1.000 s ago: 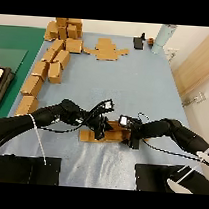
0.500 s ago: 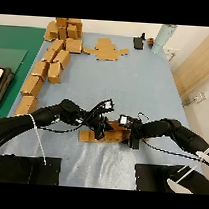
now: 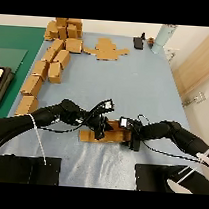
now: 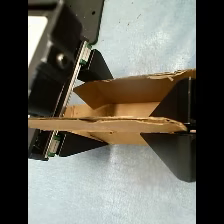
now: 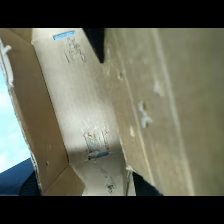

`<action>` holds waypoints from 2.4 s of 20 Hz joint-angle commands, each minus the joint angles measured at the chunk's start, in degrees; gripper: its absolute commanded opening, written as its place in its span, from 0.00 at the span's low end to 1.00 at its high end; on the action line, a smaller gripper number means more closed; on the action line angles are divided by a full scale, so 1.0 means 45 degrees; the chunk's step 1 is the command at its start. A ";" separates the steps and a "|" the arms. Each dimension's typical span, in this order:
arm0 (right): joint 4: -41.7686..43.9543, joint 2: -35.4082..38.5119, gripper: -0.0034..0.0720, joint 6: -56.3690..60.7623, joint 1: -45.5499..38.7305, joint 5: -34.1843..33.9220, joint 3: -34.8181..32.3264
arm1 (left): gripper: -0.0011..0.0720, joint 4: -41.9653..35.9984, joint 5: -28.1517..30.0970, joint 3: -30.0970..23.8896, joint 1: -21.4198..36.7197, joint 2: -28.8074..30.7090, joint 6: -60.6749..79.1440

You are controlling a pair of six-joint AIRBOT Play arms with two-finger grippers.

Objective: Fold the box.

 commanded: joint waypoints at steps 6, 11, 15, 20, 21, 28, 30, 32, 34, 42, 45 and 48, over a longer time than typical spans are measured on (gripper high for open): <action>0.0092 0.0393 0.90 0.0000 0.0058 -0.0063 -0.0092 | 0.03 0.0000 -0.0005 0.0005 0.0005 -0.0010 0.0000; -0.0141 0.0597 0.77 0.0000 0.0058 -0.0049 -0.0097 | 0.03 0.0000 -0.0005 0.0005 0.0005 -0.0010 0.0000; -0.0131 0.0597 0.74 -0.0005 0.0058 -0.0034 -0.0097 | 0.03 0.0000 -0.0005 0.0005 0.0005 -0.0010 0.0000; -0.0039 0.0597 0.97 0.0000 0.0058 0.0321 -0.0092 | 0.03 0.0000 -0.0005 0.0005 0.0005 -0.0010 0.0000; 0.0005 0.0597 0.97 0.0000 0.0058 0.0321 -0.0092 | 0.03 0.0000 -0.0005 0.0005 0.0005 -0.0010 0.0000; 0.0097 0.0593 0.90 0.0000 0.0058 0.0316 -0.0068 | 0.03 0.0000 -0.0005 0.0005 0.0005 -0.0010 -0.0005; 0.0097 0.0520 0.88 0.0000 0.0058 0.0398 -0.0073 | 0.03 0.0000 -0.0005 0.0005 0.0005 -0.0010 0.0000; 0.0092 0.0321 0.88 0.0000 0.0058 0.0423 -0.0083 | 0.03 0.0000 -0.0005 0.0005 0.0005 -0.0010 -0.0005; 0.0097 0.0209 0.88 0.0000 0.0058 0.0447 -0.0083 | 0.03 0.0000 -0.0005 0.0005 0.0005 -0.0010 0.0000; -0.0389 0.0209 0.78 0.0000 0.0058 0.0389 -0.0083 | 0.03 0.0000 -0.0005 0.0005 0.0005 -0.0010 0.0000; -0.0423 0.0228 0.78 0.0000 0.0058 0.0403 -0.0083 | 0.03 0.0000 -0.0005 0.0005 0.0005 -0.0010 0.0000; -0.0423 0.0243 0.78 0.0000 0.0058 0.0398 -0.0083 | 0.03 0.0000 -0.0005 0.0005 0.0005 -0.0010 -0.0005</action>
